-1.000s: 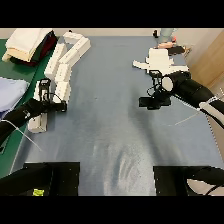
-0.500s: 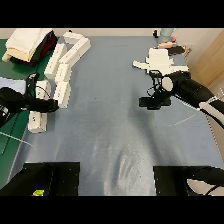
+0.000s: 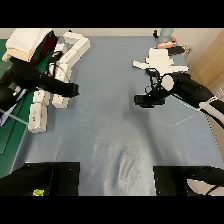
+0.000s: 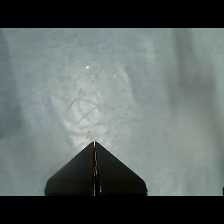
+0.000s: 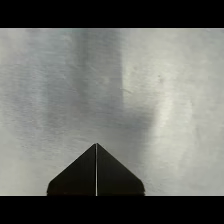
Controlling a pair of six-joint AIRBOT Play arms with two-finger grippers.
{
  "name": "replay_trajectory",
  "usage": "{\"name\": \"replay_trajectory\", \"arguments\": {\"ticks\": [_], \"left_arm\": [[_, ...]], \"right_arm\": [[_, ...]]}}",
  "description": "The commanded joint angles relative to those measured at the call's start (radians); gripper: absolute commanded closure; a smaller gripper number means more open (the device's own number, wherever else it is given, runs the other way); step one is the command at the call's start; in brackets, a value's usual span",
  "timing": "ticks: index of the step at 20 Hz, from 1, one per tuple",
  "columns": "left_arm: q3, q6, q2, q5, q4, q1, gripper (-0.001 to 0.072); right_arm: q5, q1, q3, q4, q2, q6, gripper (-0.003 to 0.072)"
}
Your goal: Fold the box.
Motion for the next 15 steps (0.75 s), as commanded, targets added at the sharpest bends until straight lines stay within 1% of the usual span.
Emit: {"name": "replay_trajectory", "arguments": {"ticks": [1, 3, 5, 15], "left_arm": [[0.138, -0.076, -0.184, 0.028, -0.002, -0.133, 0.0694], [0.18, -0.092, -0.254, 0.028, -0.002, -0.167, 0.0694], [0.188, -0.09, -0.278, 0.035, -0.004, -0.183, 0.0693], [0.188, -0.09, -0.278, 0.035, -0.004, -0.183, 0.0693]], "right_arm": [[-0.051, 0.001, 0.001, 0.048, -0.001, -0.014, 0.0682], [-0.058, 0.001, 0.001, 0.052, -0.001, -0.014, 0.0682], [-0.058, 0.001, 0.001, 0.049, -0.001, -0.014, 0.0682], [-0.058, 0.001, 0.001, 0.05, -0.001, -0.014, 0.0683]]}}
